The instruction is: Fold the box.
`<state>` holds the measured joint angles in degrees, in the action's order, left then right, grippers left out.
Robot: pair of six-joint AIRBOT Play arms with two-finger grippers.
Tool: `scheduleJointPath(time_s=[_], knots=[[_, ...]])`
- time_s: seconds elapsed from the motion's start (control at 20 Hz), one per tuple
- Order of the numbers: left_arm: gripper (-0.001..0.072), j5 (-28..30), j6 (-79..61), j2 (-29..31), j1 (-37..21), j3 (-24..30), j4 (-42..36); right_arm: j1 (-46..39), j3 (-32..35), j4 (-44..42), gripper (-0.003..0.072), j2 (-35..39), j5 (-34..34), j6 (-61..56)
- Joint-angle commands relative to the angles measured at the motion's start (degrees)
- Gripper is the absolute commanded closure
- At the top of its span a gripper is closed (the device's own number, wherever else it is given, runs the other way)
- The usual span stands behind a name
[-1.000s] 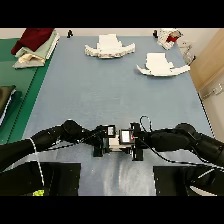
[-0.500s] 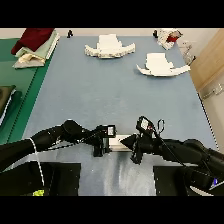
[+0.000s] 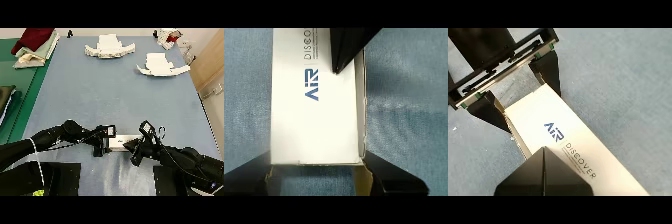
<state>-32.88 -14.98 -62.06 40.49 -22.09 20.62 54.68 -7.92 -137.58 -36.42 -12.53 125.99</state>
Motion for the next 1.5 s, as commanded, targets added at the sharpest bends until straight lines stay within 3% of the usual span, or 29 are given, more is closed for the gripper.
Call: scheduleJointPath(time_s=[0.0,0.45,0.7,0.8,1.0,1.25,1.45], knots=[[0.019,-0.09,0.02,0.0,0.0,-0.04,0.0,0.11,0.74,0.22,0.0676,-2.62,0.15,-0.44],[0.019,-0.09,0.02,0.0,0.0,-0.04,0.0,0.09,0.31,0.26,0.0675,-1.73,0.09,-0.44],[0.019,-0.09,0.02,0.0,0.0,-0.04,0.0,-0.5,-4.5,3.78,0.0675,1.53,-3.5,-0.87],[0.019,-0.09,0.02,0.0,0.0,-0.04,-0.02,-3.02,-7.52,7.5,0.0675,0.83,-10.21,-4.31],[0.019,-0.09,0.02,0.0,0.0,-0.04,0.0,-11.72,-18.4,23.12,0.0682,-3.93,-28.83,-11.02],[0.019,-0.09,0.02,0.0,0.0,-0.04,0.0,-28.87,-37.11,27.28,0.0683,-16.63,-53.07,-5.88],[0.0191,-0.09,0.02,0.0,0.0,-0.04,0.0,-38.47,-46.95,27.5,0.0683,-28.41,-56.11,-3.85]])
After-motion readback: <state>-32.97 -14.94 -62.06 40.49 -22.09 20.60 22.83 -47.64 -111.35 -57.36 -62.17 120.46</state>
